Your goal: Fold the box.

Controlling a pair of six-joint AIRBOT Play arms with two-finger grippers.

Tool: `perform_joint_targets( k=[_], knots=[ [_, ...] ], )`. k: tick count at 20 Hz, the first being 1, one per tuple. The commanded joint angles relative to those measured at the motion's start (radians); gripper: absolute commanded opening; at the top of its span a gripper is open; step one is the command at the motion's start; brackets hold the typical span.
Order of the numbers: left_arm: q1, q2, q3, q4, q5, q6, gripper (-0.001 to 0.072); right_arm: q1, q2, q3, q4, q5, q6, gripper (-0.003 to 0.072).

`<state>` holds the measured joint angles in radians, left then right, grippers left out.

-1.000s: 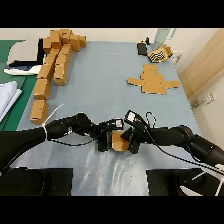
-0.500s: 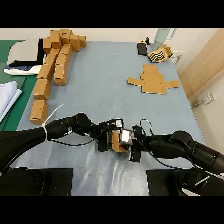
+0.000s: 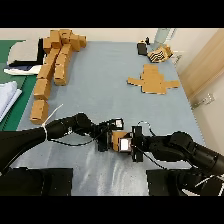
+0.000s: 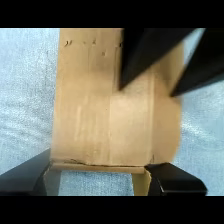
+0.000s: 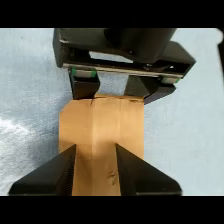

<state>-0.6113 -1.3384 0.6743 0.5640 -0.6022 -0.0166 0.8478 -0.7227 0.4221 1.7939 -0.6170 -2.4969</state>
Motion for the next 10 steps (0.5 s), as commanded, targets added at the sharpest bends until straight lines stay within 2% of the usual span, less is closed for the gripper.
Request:
perform_joint_targets(
  k=[1,5,10],
  knots=[
    [0.0,0.0,0.0,0.0,0.0,0.0,0.0446,0.002,0.001,0.001,-0.042,0.025,-0.01,0.0454],
    [0.0,0.0,0.0,0.0,0.0,0.0,0.0446,0.002,0.001,0.0,-0.025,-0.02,-0.01,0.0471],
    [0.0,0.0,0.0,0.0,0.0,0.0,0.0446,0.029,0.001,0.0,-0.061,-0.018,0.028,0.0469]
  ],
)
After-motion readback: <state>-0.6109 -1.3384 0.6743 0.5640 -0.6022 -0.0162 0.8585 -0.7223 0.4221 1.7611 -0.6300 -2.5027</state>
